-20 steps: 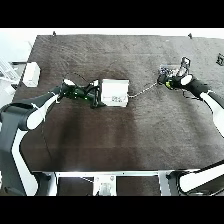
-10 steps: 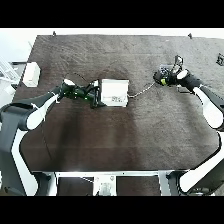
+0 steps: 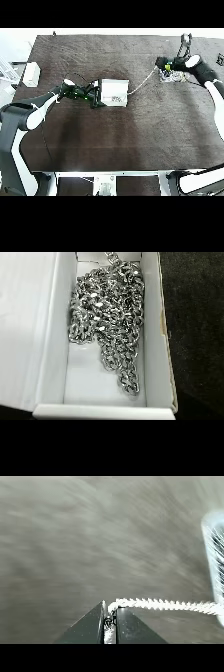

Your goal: Fold the box and place the chain.

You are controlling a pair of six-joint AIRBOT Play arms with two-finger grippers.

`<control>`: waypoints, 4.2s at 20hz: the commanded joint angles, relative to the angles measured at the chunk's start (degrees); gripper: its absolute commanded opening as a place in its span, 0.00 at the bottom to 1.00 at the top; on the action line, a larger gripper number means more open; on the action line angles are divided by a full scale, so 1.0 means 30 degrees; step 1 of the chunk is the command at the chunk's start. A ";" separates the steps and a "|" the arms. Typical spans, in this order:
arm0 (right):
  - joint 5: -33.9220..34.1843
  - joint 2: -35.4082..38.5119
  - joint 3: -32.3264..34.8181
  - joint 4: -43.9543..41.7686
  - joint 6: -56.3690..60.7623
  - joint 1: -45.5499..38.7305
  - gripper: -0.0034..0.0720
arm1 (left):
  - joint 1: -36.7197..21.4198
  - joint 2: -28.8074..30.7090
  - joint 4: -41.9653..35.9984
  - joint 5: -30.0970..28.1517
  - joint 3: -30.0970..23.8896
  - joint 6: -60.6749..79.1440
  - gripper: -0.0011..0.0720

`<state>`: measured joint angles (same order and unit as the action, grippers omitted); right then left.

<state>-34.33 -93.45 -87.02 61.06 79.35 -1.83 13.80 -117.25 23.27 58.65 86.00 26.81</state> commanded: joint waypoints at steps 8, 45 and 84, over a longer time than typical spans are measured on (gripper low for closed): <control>-0.0452 0.5989 -0.0029 0.0743 -0.1188 0.5056 0.05 | -0.0015 -0.0015 0.0029 -0.0036 -0.0007 0.0015 0.74; 0.1989 0.6288 0.8517 0.0619 -0.2047 0.9945 0.06 | -0.0022 -0.0015 0.0029 -0.0029 -0.0007 0.0015 0.74; -0.9457 -0.4575 -0.3483 -0.9792 -1.9227 0.1129 0.33 | -0.0022 -0.0015 0.0495 -0.0415 -0.0007 0.0022 0.74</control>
<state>-59.83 -103.81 -94.65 33.15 22.65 0.60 13.80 -117.25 23.92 58.04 86.00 26.83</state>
